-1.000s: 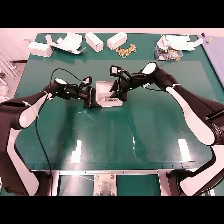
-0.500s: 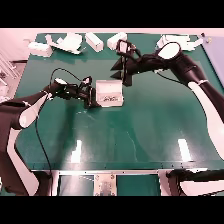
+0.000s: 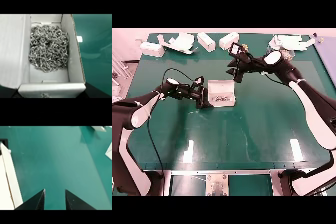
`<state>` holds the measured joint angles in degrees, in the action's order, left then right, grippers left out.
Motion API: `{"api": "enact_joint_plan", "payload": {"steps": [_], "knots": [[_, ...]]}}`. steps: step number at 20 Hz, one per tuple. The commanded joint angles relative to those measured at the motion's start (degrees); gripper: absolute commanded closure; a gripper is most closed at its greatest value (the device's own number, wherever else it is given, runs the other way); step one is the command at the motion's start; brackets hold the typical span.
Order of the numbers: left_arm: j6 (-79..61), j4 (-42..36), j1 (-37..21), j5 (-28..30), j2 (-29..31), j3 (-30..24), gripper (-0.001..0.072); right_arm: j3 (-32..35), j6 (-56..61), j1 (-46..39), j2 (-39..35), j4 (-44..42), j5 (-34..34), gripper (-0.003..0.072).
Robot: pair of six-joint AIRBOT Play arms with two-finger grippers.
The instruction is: Fold the box and place the chain.
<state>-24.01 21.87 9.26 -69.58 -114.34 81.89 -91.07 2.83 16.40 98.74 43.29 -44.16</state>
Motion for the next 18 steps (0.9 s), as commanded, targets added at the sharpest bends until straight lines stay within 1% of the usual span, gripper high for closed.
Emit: {"api": "enact_joint_plan", "payload": {"steps": [1, 4, 8, 10, 13, 16, 18], "knots": [[0.0, 0.0, 0.0, 0.0, 0.0, 0.1, 0.0131, -0.1, -0.5, 0.0, 3.3, -0.3, 1.7, 0.0397], [0.0, 0.0, 0.0, 0.0, 0.0, 0.1, 0.013, -0.1, -0.5, 0.0, 3.5, -0.3, 1.1, 0.0397], [0.0, 0.0, 0.0, 0.0, 0.0, 0.1, 0.013, -0.2, -0.5, 0.0, 3.5, -0.3, -8.0, 0.0395], [0.0, 0.0, 0.0, 0.0, 0.0, 0.1, 0.0131, -0.3, -0.3, 0.0, 3.0, -0.3, -11.4, 0.0393], [0.0, 0.0, 0.0, 0.0, 0.0, 0.1, 0.0131, -0.3, -0.2, 0.0, 1.4, -1.1, -15.9, 0.0392], [0.0, 0.0, 0.0, 0.0, 0.0, 0.1, 0.013, -0.3, -0.2, 0.1, 0.3, -1.4, -18.3, 0.0392], [0.0, 0.0, 0.0, 0.0, 0.0, 0.1, 0.0131, -0.4, 0.3, 0.1, 0.3, -2.4, -21.1, 0.0392]]}}
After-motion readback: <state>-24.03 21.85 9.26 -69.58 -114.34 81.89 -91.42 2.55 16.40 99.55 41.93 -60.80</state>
